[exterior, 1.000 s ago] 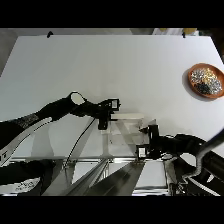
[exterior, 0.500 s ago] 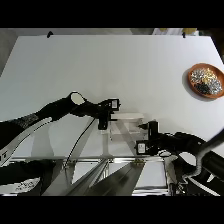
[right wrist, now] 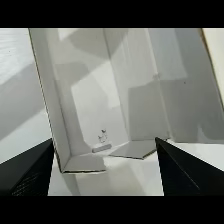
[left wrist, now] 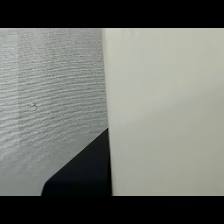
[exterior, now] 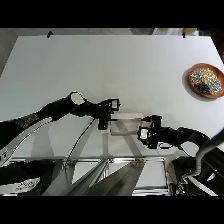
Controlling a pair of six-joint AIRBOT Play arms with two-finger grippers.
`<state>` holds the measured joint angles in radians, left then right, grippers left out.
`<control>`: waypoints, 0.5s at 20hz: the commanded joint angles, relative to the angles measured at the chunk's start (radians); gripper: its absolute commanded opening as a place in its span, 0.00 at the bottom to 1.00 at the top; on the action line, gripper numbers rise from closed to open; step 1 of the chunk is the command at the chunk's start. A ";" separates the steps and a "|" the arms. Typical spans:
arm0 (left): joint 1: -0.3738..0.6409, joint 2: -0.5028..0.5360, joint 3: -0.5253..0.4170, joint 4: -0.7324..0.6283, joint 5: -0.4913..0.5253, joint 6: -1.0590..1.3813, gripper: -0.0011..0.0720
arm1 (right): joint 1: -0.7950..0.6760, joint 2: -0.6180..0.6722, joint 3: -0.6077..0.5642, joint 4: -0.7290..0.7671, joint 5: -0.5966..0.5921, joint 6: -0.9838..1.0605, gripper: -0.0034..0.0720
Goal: Fold the box and place the chain.
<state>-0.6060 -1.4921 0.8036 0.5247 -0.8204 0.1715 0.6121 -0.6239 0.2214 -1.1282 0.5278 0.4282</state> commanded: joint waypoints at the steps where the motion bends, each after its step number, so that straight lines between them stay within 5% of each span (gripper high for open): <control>1: 0.000 -0.001 0.001 0.000 0.000 0.000 0.03 | -0.053 -0.037 0.003 0.116 0.014 -0.084 0.97; 10: 0.000 -0.001 0.001 0.000 0.000 0.000 0.03 | -0.171 -0.037 0.003 0.294 0.045 -0.252 0.97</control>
